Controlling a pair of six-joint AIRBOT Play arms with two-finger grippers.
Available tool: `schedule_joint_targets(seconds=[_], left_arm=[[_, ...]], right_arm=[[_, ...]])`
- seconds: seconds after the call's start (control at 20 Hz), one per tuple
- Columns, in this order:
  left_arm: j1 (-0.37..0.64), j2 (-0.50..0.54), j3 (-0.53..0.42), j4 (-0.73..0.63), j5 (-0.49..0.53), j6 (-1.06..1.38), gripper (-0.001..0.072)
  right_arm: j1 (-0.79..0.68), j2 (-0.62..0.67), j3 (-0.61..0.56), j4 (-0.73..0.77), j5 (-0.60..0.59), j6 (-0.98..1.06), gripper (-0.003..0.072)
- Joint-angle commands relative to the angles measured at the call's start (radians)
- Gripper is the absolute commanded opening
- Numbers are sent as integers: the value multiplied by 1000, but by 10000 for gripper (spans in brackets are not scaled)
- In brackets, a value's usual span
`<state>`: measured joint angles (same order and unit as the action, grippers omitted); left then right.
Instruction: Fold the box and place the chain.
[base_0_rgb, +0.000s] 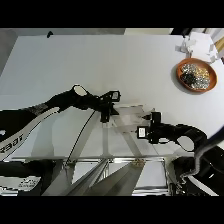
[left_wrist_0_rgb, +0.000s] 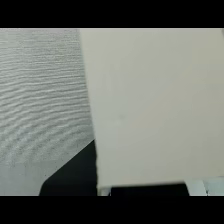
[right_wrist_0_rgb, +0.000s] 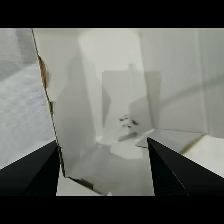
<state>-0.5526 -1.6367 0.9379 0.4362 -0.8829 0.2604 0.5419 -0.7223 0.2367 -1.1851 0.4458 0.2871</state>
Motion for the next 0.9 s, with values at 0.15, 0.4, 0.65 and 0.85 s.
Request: schedule_joint_targets(seconds=[0.15,0.4,0.65,0.85], left_arm=[[0,1,1,0,-1,2,35],[0,1,1,0,-1,2,35],[0,1,1,0,-1,2,35],[0,1,1,0,-1,2,35]], right_arm=[[-43,-1,52,16,34,-1,576],[-45,-1,58,40,58,-2,576],[-168,-30,62,227,113,-172,576],[-227,-67,75,336,146,-320,665]])
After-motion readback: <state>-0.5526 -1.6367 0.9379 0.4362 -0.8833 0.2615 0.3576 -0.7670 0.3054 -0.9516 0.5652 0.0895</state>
